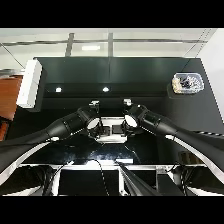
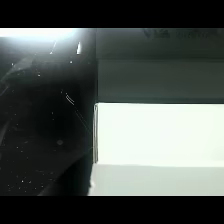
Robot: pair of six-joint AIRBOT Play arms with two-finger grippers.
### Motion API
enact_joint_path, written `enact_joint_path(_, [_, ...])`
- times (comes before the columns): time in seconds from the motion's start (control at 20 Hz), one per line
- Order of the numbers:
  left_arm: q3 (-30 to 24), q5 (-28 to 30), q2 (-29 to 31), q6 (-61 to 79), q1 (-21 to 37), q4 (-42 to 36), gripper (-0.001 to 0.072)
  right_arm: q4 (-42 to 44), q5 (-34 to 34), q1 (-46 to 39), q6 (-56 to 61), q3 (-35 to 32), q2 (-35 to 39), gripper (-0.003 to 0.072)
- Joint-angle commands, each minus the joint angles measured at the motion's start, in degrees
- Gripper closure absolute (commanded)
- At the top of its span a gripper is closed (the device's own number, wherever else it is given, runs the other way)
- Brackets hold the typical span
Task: Fold the box and place the chain.
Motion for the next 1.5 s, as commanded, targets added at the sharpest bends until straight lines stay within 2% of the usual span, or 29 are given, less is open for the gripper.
enact_joint_path(0.0, [0.0, -0.1, 0.0, -0.1, 0.0, 0.0, 0.0684, -0.3, 1.7, -0.5, -0.9, 0.2, 0.0, 0.0231])
enact_joint_path(0.05, [0.0, -0.1, 0.0, -0.1, 0.0, 0.0, 0.0684, -0.4, 3.7, -1.2, -3.6, 0.6, 0.4, 0.0106])
enact_joint_path(0.1, [0.0, -0.1, 0.0, -0.1, 0.0, 0.1, 0.0684, -1.1, 5.9, -1.9, -6.8, 0.9, 1.3, 0.0074])
enact_joint_path(0.2, [0.0, 0.0, 0.0, -0.1, 0.0, 0.1, 0.0684, -1.3, 8.9, -3.5, -13.6, 1.1, 5.2, 0.0073])
enact_joint_path(0.35, [0.0, 0.0, 0.0, -0.1, 0.0, 0.1, 0.0684, -2.3, 14.7, -6.8, -19.5, 1.1, 15.1, 0.0074])
enact_joint_path(0.5, [0.0, 0.0, 0.0, -0.1, 0.0, 0.1, 0.0684, -10.0, 20.8, -13.1, -22.2, 1.1, 25.7, 0.0073])
enact_joint_path(0.6, [0.0, 0.0, 0.0, -0.1, 0.0, 0.1, 0.0684, -17.4, 20.4, -21.7, -23.9, 1.1, 29.9, 0.0073])
enact_joint_path(0.7, [0.0, 0.0, 0.0, -0.1, 0.0, 0.0, 0.0684, -20.0, 14.1, -33.1, -28.2, 1.0, 29.5, 0.0071])
enact_joint_path(0.85, [0.0, -0.1, 0.0, -0.1, 0.0, 0.0, 0.0684, -17.4, -1.9, -49.7, -33.0, 1.4, 24.0, 0.0071])
enact_joint_path(0.95, [0.0, 0.0, 0.0, -0.1, 0.0, 0.0, 0.0684, -12.7, -7.6, -57.6, -35.0, 5.1, 16.0, 0.0071])
enact_joint_path(1.05, [0.0, -0.1, 0.0, -0.1, 0.0, 0.0, 0.0684, -8.7, -7.4, -62.1, -37.5, 12.3, 5.9, 0.0069])
enact_joint_path(1.1, [0.0, -0.1, 0.0, -0.1, 0.0, 0.0, 0.0684, -6.9, -6.5, -63.5, -38.6, 16.5, 0.7, -0.0026])
enact_joint_path(1.2, [0.0, -0.1, 0.0, -0.1, 0.0, 0.0, 0.0684, -5.6, -4.2, -65.1, -37.6, 24.2, -8.0, -0.0024])
enact_joint_path(1.35, [0.0, 0.2, 0.0, -0.1, 0.0, 0.2, 0.0684, -6.2, -3.2, -65.4, -34.7, 31.7, -15.8, -0.0013])
enact_joint_path(1.4, [0.0, 0.3, 0.0, -0.1, 0.0, 0.2, 0.0684, -6.3, -3.2, -65.4, -34.4, 33.2, -17.2, 0.0045])
enact_joint_path(1.45, [0.0, 0.5, 0.0, -0.1, 0.0, 0.2, 0.0684, -6.8, -3.2, -65.4, -33.5, 34.4, -18.3, 0.0054])
